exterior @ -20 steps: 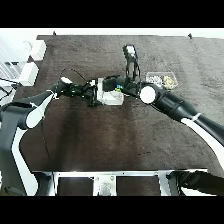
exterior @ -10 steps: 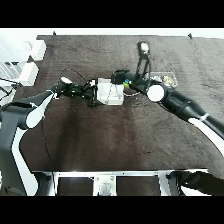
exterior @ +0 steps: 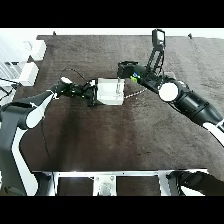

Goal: Fold the box and place the chain.

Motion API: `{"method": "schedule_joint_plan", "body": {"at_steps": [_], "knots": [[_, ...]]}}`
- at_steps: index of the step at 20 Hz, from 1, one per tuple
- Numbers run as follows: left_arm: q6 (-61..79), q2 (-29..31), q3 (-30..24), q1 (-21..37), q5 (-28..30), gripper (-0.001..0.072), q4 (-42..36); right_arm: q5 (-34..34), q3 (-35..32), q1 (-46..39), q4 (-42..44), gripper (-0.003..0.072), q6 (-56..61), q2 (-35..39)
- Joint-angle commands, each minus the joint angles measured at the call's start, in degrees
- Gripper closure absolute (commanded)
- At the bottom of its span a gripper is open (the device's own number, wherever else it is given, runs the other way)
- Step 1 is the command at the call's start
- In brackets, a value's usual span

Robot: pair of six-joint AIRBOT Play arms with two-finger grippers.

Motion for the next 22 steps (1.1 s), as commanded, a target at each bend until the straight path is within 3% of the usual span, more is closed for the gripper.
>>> {"method": "schedule_joint_plan", "body": {"at_steps": [1, 7, 8, 9, 10, 15, 19, 22], "knots": [[0.0, 0.0, 0.0, 0.0, 0.0, 0.0400, 0.0, 0.0, -0.6, 0.5, 0.8, 0.0673, 0.2, -2.3], [0.0, 0.0, 0.0, 0.0, 0.0, 0.0400, 0.0, 0.0, -2.4, 2.6, 0.8, 0.0665, 0.2, -8.3], [0.0, 0.0, 0.0, 0.0, 0.0, 0.0400, 0.0, 0.0, -3.1, 2.3, 0.8, 0.0532, 0.2, -9.0], [0.0, 0.0, 0.0, 0.0, 0.0, 0.0400, 0.0, 0.0, -3.5, 2.1, 0.8, 0.0348, 0.2, -9.4], [0.0, 0.0, 0.0, 0.0, 0.0, 0.0400, 0.0, -0.1, -3.7, 1.7, 0.6, 0.0288, 0.2, -9.5], [0.0, 0.0, 0.0, 0.0, 0.0, 0.0400, 0.0, 3.3, -4.9, -4.3, -2.6, 0.0288, 0.0, -6.1], [0.0, 0.0, 0.0, 0.0, 0.0, 0.0400, 0.0, 3.4, -11.1, -16.4, -2.6, 0.0287, 1.0, -4.7], [0.0, 0.0, 0.0, 0.0, 0.0, 0.0400, 0.0, 3.4, -12.5, -25.4, -1.2, 0.0245, 4.9, -8.1]]}}
